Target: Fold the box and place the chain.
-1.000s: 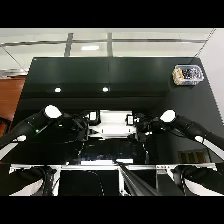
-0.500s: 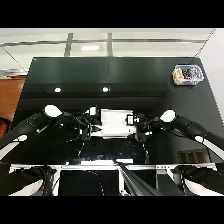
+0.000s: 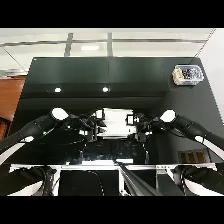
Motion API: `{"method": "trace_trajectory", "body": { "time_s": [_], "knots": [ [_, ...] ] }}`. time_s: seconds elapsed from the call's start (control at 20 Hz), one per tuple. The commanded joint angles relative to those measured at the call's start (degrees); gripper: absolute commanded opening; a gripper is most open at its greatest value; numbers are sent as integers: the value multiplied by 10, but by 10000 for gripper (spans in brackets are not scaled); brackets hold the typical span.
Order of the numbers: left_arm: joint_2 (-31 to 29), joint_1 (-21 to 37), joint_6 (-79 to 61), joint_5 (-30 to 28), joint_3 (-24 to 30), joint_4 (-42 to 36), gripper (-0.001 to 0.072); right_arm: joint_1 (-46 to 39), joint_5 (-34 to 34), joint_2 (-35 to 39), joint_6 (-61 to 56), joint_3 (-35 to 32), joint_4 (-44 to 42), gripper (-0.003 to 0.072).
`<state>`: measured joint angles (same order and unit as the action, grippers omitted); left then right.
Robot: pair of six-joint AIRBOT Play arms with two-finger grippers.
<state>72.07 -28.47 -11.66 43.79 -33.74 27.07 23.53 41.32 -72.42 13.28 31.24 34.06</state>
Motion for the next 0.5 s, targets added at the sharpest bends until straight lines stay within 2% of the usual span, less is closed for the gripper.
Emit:
{"method": "trace_trajectory", "body": {
  "time_s": [0.0,0.05,0.15,0.2,0.25,0.3,0.35,0.4,0.45],
  "knots": [
    [2,-1,16,-17,-1,1,210,0,0,0,0,0,0,172],
    [2,-1,16,-16,-1,1,118,0,0,0,0,0,0,172],
    [2,-1,16,-19,-1,1,108,0,0,0,0,0,0,173],
    [2,-1,16,-22,-1,1,132,0,0,0,0,0,0,173],
    [2,-1,16,-28,-1,0,365,0,0,0,0,0,0,173],
    [2,-1,17,-31,-1,-1,549,0,0,0,0,0,0,173],
    [2,-1,17,-26,-1,2,373,0,0,0,0,0,0,173],
    [2,-1,16,-25,-2,9,143,0,0,0,0,0,0,173],
    [2,-3,17,-25,-2,7,248,0,0,0,0,0,0,172]
  ]
}}
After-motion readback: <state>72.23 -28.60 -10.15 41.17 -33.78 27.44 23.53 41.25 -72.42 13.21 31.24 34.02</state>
